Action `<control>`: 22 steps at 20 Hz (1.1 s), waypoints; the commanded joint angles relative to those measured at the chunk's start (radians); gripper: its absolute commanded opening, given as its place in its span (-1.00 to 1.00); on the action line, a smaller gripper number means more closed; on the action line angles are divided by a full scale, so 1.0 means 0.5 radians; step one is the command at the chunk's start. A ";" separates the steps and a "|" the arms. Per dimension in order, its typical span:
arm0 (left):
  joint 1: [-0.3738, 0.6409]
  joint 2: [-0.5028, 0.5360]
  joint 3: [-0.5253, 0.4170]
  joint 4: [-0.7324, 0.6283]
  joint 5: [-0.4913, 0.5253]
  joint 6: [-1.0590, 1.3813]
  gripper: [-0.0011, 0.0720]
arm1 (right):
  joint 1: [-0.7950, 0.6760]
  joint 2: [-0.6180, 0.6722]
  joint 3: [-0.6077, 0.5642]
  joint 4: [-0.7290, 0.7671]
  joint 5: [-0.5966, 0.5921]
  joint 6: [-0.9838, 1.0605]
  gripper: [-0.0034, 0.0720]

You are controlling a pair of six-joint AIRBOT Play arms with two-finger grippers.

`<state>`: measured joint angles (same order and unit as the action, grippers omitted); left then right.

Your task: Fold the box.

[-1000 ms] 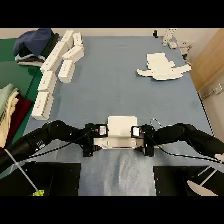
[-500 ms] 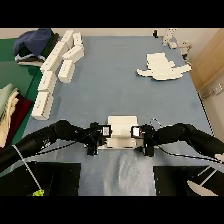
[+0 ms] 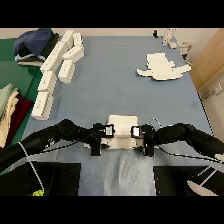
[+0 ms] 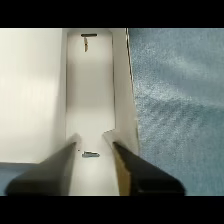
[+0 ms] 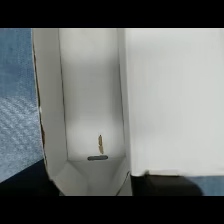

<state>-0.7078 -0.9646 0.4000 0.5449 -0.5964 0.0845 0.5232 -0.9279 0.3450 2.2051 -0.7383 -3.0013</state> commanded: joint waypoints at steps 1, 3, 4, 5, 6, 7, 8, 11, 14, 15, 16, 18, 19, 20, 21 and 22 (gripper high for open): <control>-0.006 -0.010 0.002 -0.021 0.007 -0.005 0.46 | 0.000 0.001 -0.001 0.001 0.001 0.001 0.48; -0.006 -0.010 0.002 -0.021 0.007 -0.005 0.46 | 0.000 0.001 -0.001 0.001 0.000 0.001 0.48; -0.006 -0.010 0.002 -0.021 0.007 -0.005 0.46 | 0.000 0.001 -0.001 0.001 0.001 0.000 0.48; -0.006 -0.010 0.002 -0.021 0.006 -0.005 0.46 | 0.000 0.001 -0.001 0.001 0.001 0.000 0.48; -0.006 -0.010 0.002 -0.021 0.007 -0.005 0.46 | 0.000 0.001 -0.001 0.001 0.000 0.001 0.48; -0.006 -0.010 0.002 -0.019 0.006 -0.005 0.45 | 0.000 0.001 -0.001 0.001 0.000 0.001 0.48; -0.006 -0.010 0.002 -0.010 0.007 -0.005 0.45 | 0.000 0.001 -0.001 0.001 0.001 0.000 0.48; -0.005 0.005 0.008 0.214 -0.005 -0.218 -0.95 | 0.000 0.001 -0.001 0.000 0.000 0.001 0.48; -0.002 0.082 0.028 0.564 -0.067 -0.747 -0.94 | 0.000 0.001 -0.001 0.001 0.001 0.001 0.48; -0.002 0.132 0.042 0.696 -0.118 -0.983 -0.94 | 0.000 0.001 -0.001 0.000 0.001 0.001 0.48; -0.002 0.187 0.063 0.835 -0.190 -1.225 -0.94 | 0.000 0.001 -0.001 0.000 0.000 0.001 0.48; 0.008 0.332 0.124 1.167 -0.377 -1.869 -0.94 | 0.000 0.001 -0.001 0.000 0.001 0.001 0.48; 0.034 0.413 0.154 1.300 -0.472 -2.195 -0.94 | 0.000 0.001 -0.001 0.000 0.000 0.001 0.48; 0.084 0.500 0.178 1.423 -0.567 -2.539 -0.94 | 0.000 0.001 -0.001 0.000 0.000 0.001 0.48; 0.161 0.578 0.196 1.527 -0.678 -2.872 -0.94 | 0.000 0.001 -0.001 0.000 0.001 0.001 0.48; 0.255 0.641 0.198 1.586 -0.790 -3.137 -0.94 | 0.000 0.001 -0.001 0.000 0.000 0.001 0.48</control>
<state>-0.6491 -0.7353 0.4767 1.1488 -0.8371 -0.9920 0.5232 -0.9279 0.3454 2.2051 -0.7383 -3.0013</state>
